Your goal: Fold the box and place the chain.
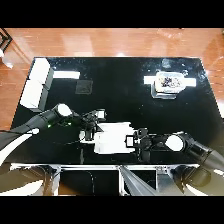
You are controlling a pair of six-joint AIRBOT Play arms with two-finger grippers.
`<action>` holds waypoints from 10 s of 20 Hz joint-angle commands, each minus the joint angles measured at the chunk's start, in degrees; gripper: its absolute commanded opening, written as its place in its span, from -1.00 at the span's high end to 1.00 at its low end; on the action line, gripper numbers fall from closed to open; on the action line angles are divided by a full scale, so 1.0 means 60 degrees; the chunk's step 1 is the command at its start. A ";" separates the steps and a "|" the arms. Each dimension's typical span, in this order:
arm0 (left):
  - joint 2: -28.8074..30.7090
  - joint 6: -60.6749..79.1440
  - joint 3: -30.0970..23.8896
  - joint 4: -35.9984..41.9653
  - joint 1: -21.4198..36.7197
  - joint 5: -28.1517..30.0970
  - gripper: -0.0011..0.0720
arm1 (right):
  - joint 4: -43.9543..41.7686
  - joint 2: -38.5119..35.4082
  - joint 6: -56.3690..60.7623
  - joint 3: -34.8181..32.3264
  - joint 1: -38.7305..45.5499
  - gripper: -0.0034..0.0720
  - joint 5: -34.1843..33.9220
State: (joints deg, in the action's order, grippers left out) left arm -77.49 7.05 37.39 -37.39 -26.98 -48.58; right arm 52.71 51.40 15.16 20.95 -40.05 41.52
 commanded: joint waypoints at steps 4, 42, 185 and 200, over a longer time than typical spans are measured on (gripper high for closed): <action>-0.0007 -0.0004 0.0011 0.0000 -0.0004 0.0015 0.91 | -0.0036 0.0051 0.0433 0.0000 -0.0251 -0.93 -0.1049; -0.0007 -0.0004 0.0011 0.0058 -0.0007 0.0022 0.92 | -0.2718 0.0616 -0.1687 0.0736 0.1880 -0.93 -0.0346; 0.4685 -0.7686 -0.1188 -0.2554 -0.0222 0.1537 0.92 | -0.3515 0.2550 -0.3945 0.0743 0.1195 -0.52 -0.0528; 0.4193 -0.2954 -0.1450 -0.3996 0.0142 -0.0306 -0.77 | -0.3512 0.2550 -0.3949 0.0743 0.1191 -0.52 -0.0528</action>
State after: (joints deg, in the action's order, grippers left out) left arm -50.02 -21.89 28.75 -62.87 -24.73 -53.32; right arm 31.64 66.65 -8.56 25.43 -32.86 38.33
